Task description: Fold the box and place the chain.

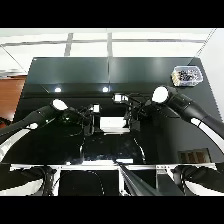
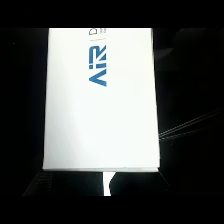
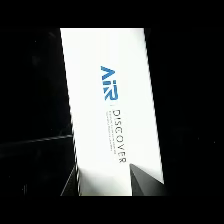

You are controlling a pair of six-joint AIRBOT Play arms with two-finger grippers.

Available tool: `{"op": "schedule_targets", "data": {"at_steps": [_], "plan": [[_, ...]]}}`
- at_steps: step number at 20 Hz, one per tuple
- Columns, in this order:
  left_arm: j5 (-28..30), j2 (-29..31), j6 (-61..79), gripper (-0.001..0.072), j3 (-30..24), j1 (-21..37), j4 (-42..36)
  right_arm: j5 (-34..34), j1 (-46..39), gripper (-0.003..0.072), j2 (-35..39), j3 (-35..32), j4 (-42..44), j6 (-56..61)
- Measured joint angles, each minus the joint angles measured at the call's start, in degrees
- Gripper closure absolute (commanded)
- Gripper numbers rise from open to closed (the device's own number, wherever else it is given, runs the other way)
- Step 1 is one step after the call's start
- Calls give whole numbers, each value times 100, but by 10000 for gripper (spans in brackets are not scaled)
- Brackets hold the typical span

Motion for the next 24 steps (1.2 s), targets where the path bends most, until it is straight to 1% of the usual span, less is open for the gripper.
{"op": "schedule_targets", "data": {"at_steps": [2, 5, 6, 7, 8, 10, 12, 15, 18, 21, 24], "plan": [[-2, -2, -7, 210, 0, 0, -2, 83, -20, 282, 94, 26, -116, 127], [-2, -4, -11, 209, 0, 0, -4, 321, -225, 283, 396, 111, -72, 894], [-2, -4, -11, 209, 0, 0, -2, 533, -352, 377, 483, 122, -96, 1241], [-2, -4, -11, 209, 0, 0, -4, 737, -514, 631, 549, 116, -63, 1604], [-2, -4, -11, 209, 0, 0, -4, 964, -686, 669, 595, 70, 24, 1926], [-2, -4, -11, 209, 0, 0, -4, 1244, -1010, 670, 647, -140, 417, 2411], [-2, -4, -9, 209, 0, 0, -4, 1099, -1213, 670, 658, -494, 1281, 2739], [-2, -4, -9, 209, 0, 0, -4, 354, -1189, 670, 514, -977, 2726, 3071], [-2, -4, -9, 209, 0, 0, -4, -299, -966, 670, 232, -1185, 3550, 3287], [-2, -4, -9, 210, 0, 0, -4, -632, -809, 670, -28, -1259, 3759, 3390], [-2, -4, -7, 209, 0, 0, -4, -789, -743, 669, -197, -1292, 3580, 3434]]}}
